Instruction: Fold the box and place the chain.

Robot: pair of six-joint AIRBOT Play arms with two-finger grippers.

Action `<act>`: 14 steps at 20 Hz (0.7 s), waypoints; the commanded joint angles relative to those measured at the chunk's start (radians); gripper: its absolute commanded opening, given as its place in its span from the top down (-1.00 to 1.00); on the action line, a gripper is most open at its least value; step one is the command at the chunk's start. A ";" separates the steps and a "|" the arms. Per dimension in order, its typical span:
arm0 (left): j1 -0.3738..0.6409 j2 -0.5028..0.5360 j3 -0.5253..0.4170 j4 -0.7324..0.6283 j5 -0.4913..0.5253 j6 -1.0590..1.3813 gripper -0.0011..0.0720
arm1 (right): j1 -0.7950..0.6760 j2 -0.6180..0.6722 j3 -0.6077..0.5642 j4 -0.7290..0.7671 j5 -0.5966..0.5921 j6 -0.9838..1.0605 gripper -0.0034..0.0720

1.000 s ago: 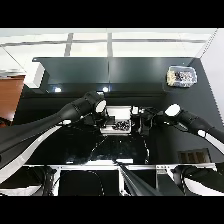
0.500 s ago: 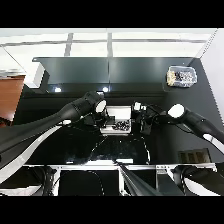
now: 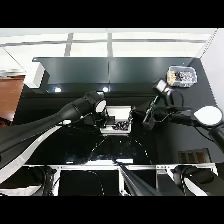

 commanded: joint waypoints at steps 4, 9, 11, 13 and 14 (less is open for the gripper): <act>0.001 -0.001 0.000 0.000 0.000 0.000 0.89 | 0.085 0.021 0.002 0.302 -0.035 0.031 0.85; 0.001 -0.001 0.000 0.000 -0.001 0.000 0.89 | 0.055 -0.010 0.001 0.208 -0.103 0.072 -0.18; 0.001 -0.001 0.000 0.000 -0.001 0.000 0.88 | -0.031 -0.010 0.001 0.190 -0.076 0.076 -0.18; 0.001 -0.001 0.000 0.000 0.000 0.000 0.88 | -0.116 -0.011 0.000 0.100 -0.018 0.095 -0.18; 0.001 -0.001 0.000 0.000 0.000 0.000 0.88 | -0.145 -0.011 -0.001 0.015 0.016 0.107 -0.18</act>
